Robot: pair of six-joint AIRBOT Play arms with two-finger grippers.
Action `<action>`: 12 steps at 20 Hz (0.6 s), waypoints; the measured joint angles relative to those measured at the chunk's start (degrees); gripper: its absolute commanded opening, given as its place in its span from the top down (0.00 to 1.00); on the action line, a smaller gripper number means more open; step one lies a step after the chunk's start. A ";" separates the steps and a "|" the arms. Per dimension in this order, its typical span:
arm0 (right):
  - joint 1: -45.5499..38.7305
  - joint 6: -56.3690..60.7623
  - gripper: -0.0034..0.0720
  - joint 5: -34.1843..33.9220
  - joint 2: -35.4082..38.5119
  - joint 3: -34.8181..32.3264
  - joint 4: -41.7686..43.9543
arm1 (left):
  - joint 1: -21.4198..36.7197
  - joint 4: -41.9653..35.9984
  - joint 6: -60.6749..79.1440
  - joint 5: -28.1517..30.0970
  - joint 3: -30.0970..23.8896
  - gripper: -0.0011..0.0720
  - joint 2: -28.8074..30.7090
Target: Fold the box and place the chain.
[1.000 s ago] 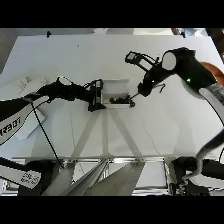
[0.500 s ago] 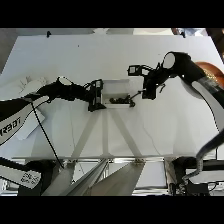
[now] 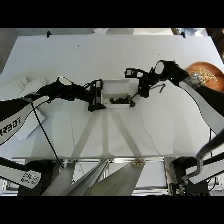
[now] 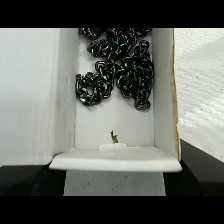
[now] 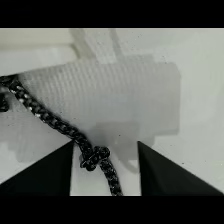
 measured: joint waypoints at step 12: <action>-0.07 9.01 0.93 4.37 4.90 0.00 -1.31 | 0.00 0.00 0.00 0.00 0.00 0.69 0.00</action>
